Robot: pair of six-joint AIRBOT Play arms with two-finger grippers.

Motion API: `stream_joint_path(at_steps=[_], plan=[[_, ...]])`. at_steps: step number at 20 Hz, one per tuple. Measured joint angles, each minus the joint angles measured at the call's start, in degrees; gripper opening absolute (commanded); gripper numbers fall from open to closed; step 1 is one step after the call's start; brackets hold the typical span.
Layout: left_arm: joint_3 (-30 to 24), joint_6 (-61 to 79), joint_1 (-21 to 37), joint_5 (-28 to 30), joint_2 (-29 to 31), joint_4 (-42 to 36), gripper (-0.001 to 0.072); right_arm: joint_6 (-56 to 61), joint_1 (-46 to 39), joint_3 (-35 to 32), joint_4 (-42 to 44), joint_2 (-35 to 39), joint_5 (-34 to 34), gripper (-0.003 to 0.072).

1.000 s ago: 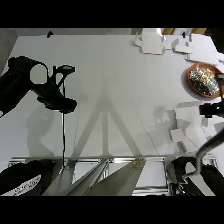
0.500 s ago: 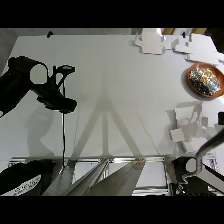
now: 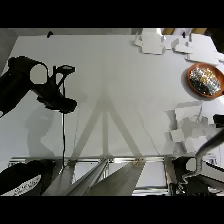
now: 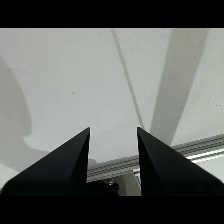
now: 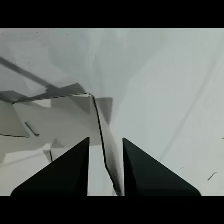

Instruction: Fold the box and place the chain.

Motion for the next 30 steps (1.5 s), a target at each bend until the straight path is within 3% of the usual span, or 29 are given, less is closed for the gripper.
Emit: stream_joint_path(at_steps=[2,6,11,16,19,25,27,30], plan=[[-0.02,0.0,0.0,0.0,0.0,0.0,0.0334,-0.35,0.02,0.0,1.42,0.04,2.1,0.002],[0.0,0.0,0.0,0.0,0.0,0.0,0.0334,-1.62,3.61,0.0,6.01,3.5,6.78,0.0019],[0.0,0.48,0.0,0.0,0.0,0.02,0.0333,-3.39,16.2,-2.8,17.68,13.11,8.87,0.0019],[0.0,12.57,0.0,0.02,0.0,1.33,0.0333,-3.89,30.27,-14.67,35.19,27.21,1.11,0.0019],[0.0,16.57,0.0,0.02,0.0,1.51,0.0333,-1.62,38.53,-21.05,41.51,32.98,-5.14,0.0019],[0.0,20.52,0.0,4.79,0.0,-0.07,0.0336,3.1,51.87,-26.03,45.33,36.24,-13.2,0.002],[-0.02,20.96,0.0,8.09,-0.13,-0.11,0.0458,4.42,54.66,-26.45,45.72,36.5,-15.17,0.002],[-0.02,21.31,0.17,11.69,-1.33,-0.22,0.0455,5.38,56.94,-26.73,46.07,36.7,-16.96,0.002]])
